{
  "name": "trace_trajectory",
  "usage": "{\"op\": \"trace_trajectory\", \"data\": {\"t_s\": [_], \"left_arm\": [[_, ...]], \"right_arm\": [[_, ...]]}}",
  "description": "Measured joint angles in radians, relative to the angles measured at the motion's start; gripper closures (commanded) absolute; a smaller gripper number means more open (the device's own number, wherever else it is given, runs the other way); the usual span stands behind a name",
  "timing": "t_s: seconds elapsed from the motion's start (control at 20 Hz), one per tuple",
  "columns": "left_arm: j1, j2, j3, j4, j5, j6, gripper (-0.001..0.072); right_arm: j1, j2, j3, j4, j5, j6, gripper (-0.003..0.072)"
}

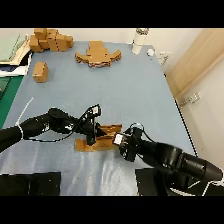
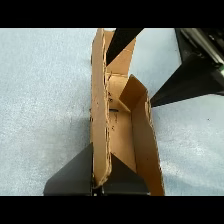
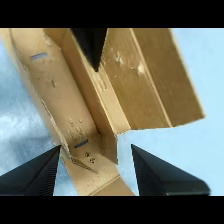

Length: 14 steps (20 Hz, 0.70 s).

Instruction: Fold the box.

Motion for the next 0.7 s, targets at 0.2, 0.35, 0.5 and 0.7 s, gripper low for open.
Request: {"op": "trace_trajectory", "data": {"t_s": [0.2, 0.35, 0.5, 0.7], "left_arm": [[0.000, 0.000, 0.000, 0.000, 0.000, 0.000, 0.0698], [0.000, 0.000, 0.000, 0.000, 0.000, 0.000, 0.0698], [0.000, 0.000, 0.000, 0.000, 0.000, 0.000, 0.0698], [0.000, 0.000, 0.000, 0.000, 0.000, 0.000, 0.0698]], "right_arm": [[-0.270, -0.056, 0.010, 0.472, -0.004, -0.588, -0.0034], [-0.408, -0.156, 0.057, 0.706, -0.089, -0.905, -0.0034], [-0.468, -0.262, 0.105, 0.818, -0.160, -1.074, -0.0034], [-0.494, -0.351, 0.128, 0.875, -0.189, -1.164, -0.0032]]}}
